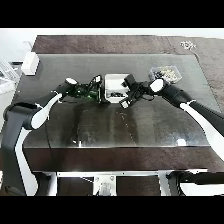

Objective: Fold the box and place the chain.

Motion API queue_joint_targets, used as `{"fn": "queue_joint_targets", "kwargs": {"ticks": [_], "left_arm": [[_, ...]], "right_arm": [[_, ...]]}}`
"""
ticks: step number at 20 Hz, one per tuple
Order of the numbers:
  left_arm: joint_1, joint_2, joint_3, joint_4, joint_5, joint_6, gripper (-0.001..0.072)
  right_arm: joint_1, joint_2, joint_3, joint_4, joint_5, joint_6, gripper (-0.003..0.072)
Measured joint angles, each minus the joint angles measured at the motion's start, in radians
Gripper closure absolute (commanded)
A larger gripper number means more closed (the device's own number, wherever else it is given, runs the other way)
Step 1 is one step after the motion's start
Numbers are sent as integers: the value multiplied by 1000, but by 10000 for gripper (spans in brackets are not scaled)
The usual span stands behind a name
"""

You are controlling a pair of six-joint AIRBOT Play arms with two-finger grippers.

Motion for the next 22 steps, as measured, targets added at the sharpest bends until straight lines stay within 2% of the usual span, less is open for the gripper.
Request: {"fn": "queue_joint_targets", "kwargs": {"ticks": [4,6,8,9,10,11,13,16,22], "left_arm": [[0,0,0,0,0,0,226],[0,0,0,0,0,0,226],[0,0,0,0,0,0,226],[0,0,0,0,0,0,225],[0,0,0,0,0,0,226],[0,0,0,0,0,0,226],[0,0,0,0,0,0,226],[0,0,0,0,0,0,226],[0,0,0,0,0,0,226]], "right_arm": [[-12,2,53,96,-15,80,132],[-22,9,74,148,-33,137,251],[-39,21,98,218,-55,173,333],[-49,25,116,264,-62,185,446],[-62,29,133,312,-68,193,495],[-77,31,153,366,-69,200,586],[-113,29,188,472,-43,208,618],[-180,-10,237,623,40,226,618],[-305,-213,405,757,332,452,620]]}}
